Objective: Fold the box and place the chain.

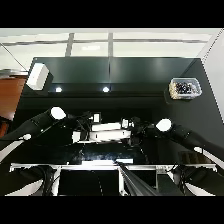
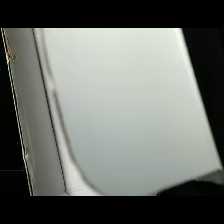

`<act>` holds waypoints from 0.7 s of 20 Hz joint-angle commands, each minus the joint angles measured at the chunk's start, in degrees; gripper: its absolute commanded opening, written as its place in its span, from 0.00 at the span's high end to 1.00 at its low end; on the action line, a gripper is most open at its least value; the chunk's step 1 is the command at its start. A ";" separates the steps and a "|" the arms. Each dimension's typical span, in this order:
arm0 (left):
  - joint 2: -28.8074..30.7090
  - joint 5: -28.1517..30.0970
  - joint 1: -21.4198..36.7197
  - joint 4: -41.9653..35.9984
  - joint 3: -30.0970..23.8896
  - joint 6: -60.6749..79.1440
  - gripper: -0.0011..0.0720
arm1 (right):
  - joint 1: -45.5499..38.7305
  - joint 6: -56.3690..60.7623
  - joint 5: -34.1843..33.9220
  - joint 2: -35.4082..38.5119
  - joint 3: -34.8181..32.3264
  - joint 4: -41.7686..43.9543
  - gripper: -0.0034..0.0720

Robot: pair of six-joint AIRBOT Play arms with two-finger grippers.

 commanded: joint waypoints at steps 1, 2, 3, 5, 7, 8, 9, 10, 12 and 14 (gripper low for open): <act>0.00 -0.20 -0.04 1.22 0.07 0.04 0.95 | 0.07 0.17 1.49 0.00 1.57 0.07 0.01; 0.00 -0.17 -0.02 1.22 0.09 0.02 0.95 | 0.07 0.15 1.70 0.00 1.79 0.02 0.01; 0.00 -0.17 -0.02 1.22 0.20 0.02 0.95 | 0.07 0.17 2.03 -0.02 1.77 -0.31 0.01; 0.00 -0.20 -0.02 1.22 0.81 0.02 0.95 | 0.07 0.17 4.15 -0.02 1.77 -2.49 0.01; 0.00 -0.20 -0.02 1.20 1.62 0.02 0.95 | 0.11 0.17 5.35 -0.02 1.77 -2.49 0.02; 0.00 -0.17 -0.02 1.22 1.90 0.02 0.95 | 0.39 0.20 5.38 -0.02 1.77 -2.56 0.02; 0.00 -0.17 -0.02 1.22 1.97 0.02 0.95 | 0.81 0.20 5.22 -0.04 1.77 -2.54 0.03; -0.13 -0.33 -0.02 1.31 1.95 0.00 0.95 | 1.27 0.26 5.07 -0.28 1.77 -2.54 0.03; -0.79 -1.55 -0.04 1.31 1.95 0.00 0.95 | 2.21 1.68 4.13 -1.79 1.77 -2.58 0.03; -1.40 -2.40 -0.04 1.31 1.95 0.00 0.95 | 3.54 4.07 1.01 -2.78 1.84 -3.69 0.03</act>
